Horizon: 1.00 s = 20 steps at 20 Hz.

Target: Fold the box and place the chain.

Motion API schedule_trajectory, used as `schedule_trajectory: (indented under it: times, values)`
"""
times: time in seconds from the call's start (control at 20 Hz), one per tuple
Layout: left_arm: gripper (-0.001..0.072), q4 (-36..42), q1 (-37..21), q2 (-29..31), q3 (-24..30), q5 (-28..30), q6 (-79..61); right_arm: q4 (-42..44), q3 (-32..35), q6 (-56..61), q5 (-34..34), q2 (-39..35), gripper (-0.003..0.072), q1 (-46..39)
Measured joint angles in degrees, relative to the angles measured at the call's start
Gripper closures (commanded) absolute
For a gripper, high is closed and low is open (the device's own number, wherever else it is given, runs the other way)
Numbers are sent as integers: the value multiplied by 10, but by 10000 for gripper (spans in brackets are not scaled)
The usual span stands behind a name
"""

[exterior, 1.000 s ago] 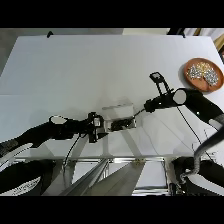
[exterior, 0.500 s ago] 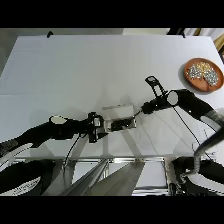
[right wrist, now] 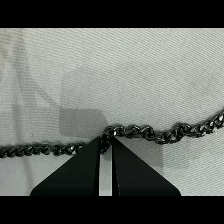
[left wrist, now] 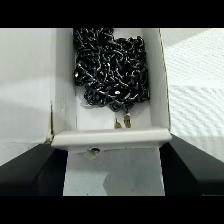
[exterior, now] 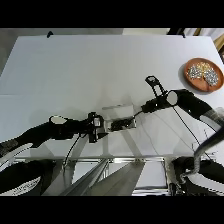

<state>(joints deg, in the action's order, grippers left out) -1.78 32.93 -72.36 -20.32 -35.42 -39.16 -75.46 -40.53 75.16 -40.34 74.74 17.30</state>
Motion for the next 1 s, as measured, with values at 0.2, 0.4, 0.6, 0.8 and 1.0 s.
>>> schedule_trajectory:
  times: [0.2,0.4,0.6,0.8,1.0]
  values:
    - [572,0,0,0,0,0,0,0,0,-1,-4,-2,666,0]
    - [572,0,0,0,0,0,0,0,0,-4,-28,-43,666,7]
    - [572,0,0,0,0,0,0,19,0,-10,-68,-129,666,11]
    - [572,0,0,0,0,0,0,95,0,-50,-108,-224,665,11]
    - [572,0,0,0,0,0,0,220,0,-110,-127,-303,665,11]
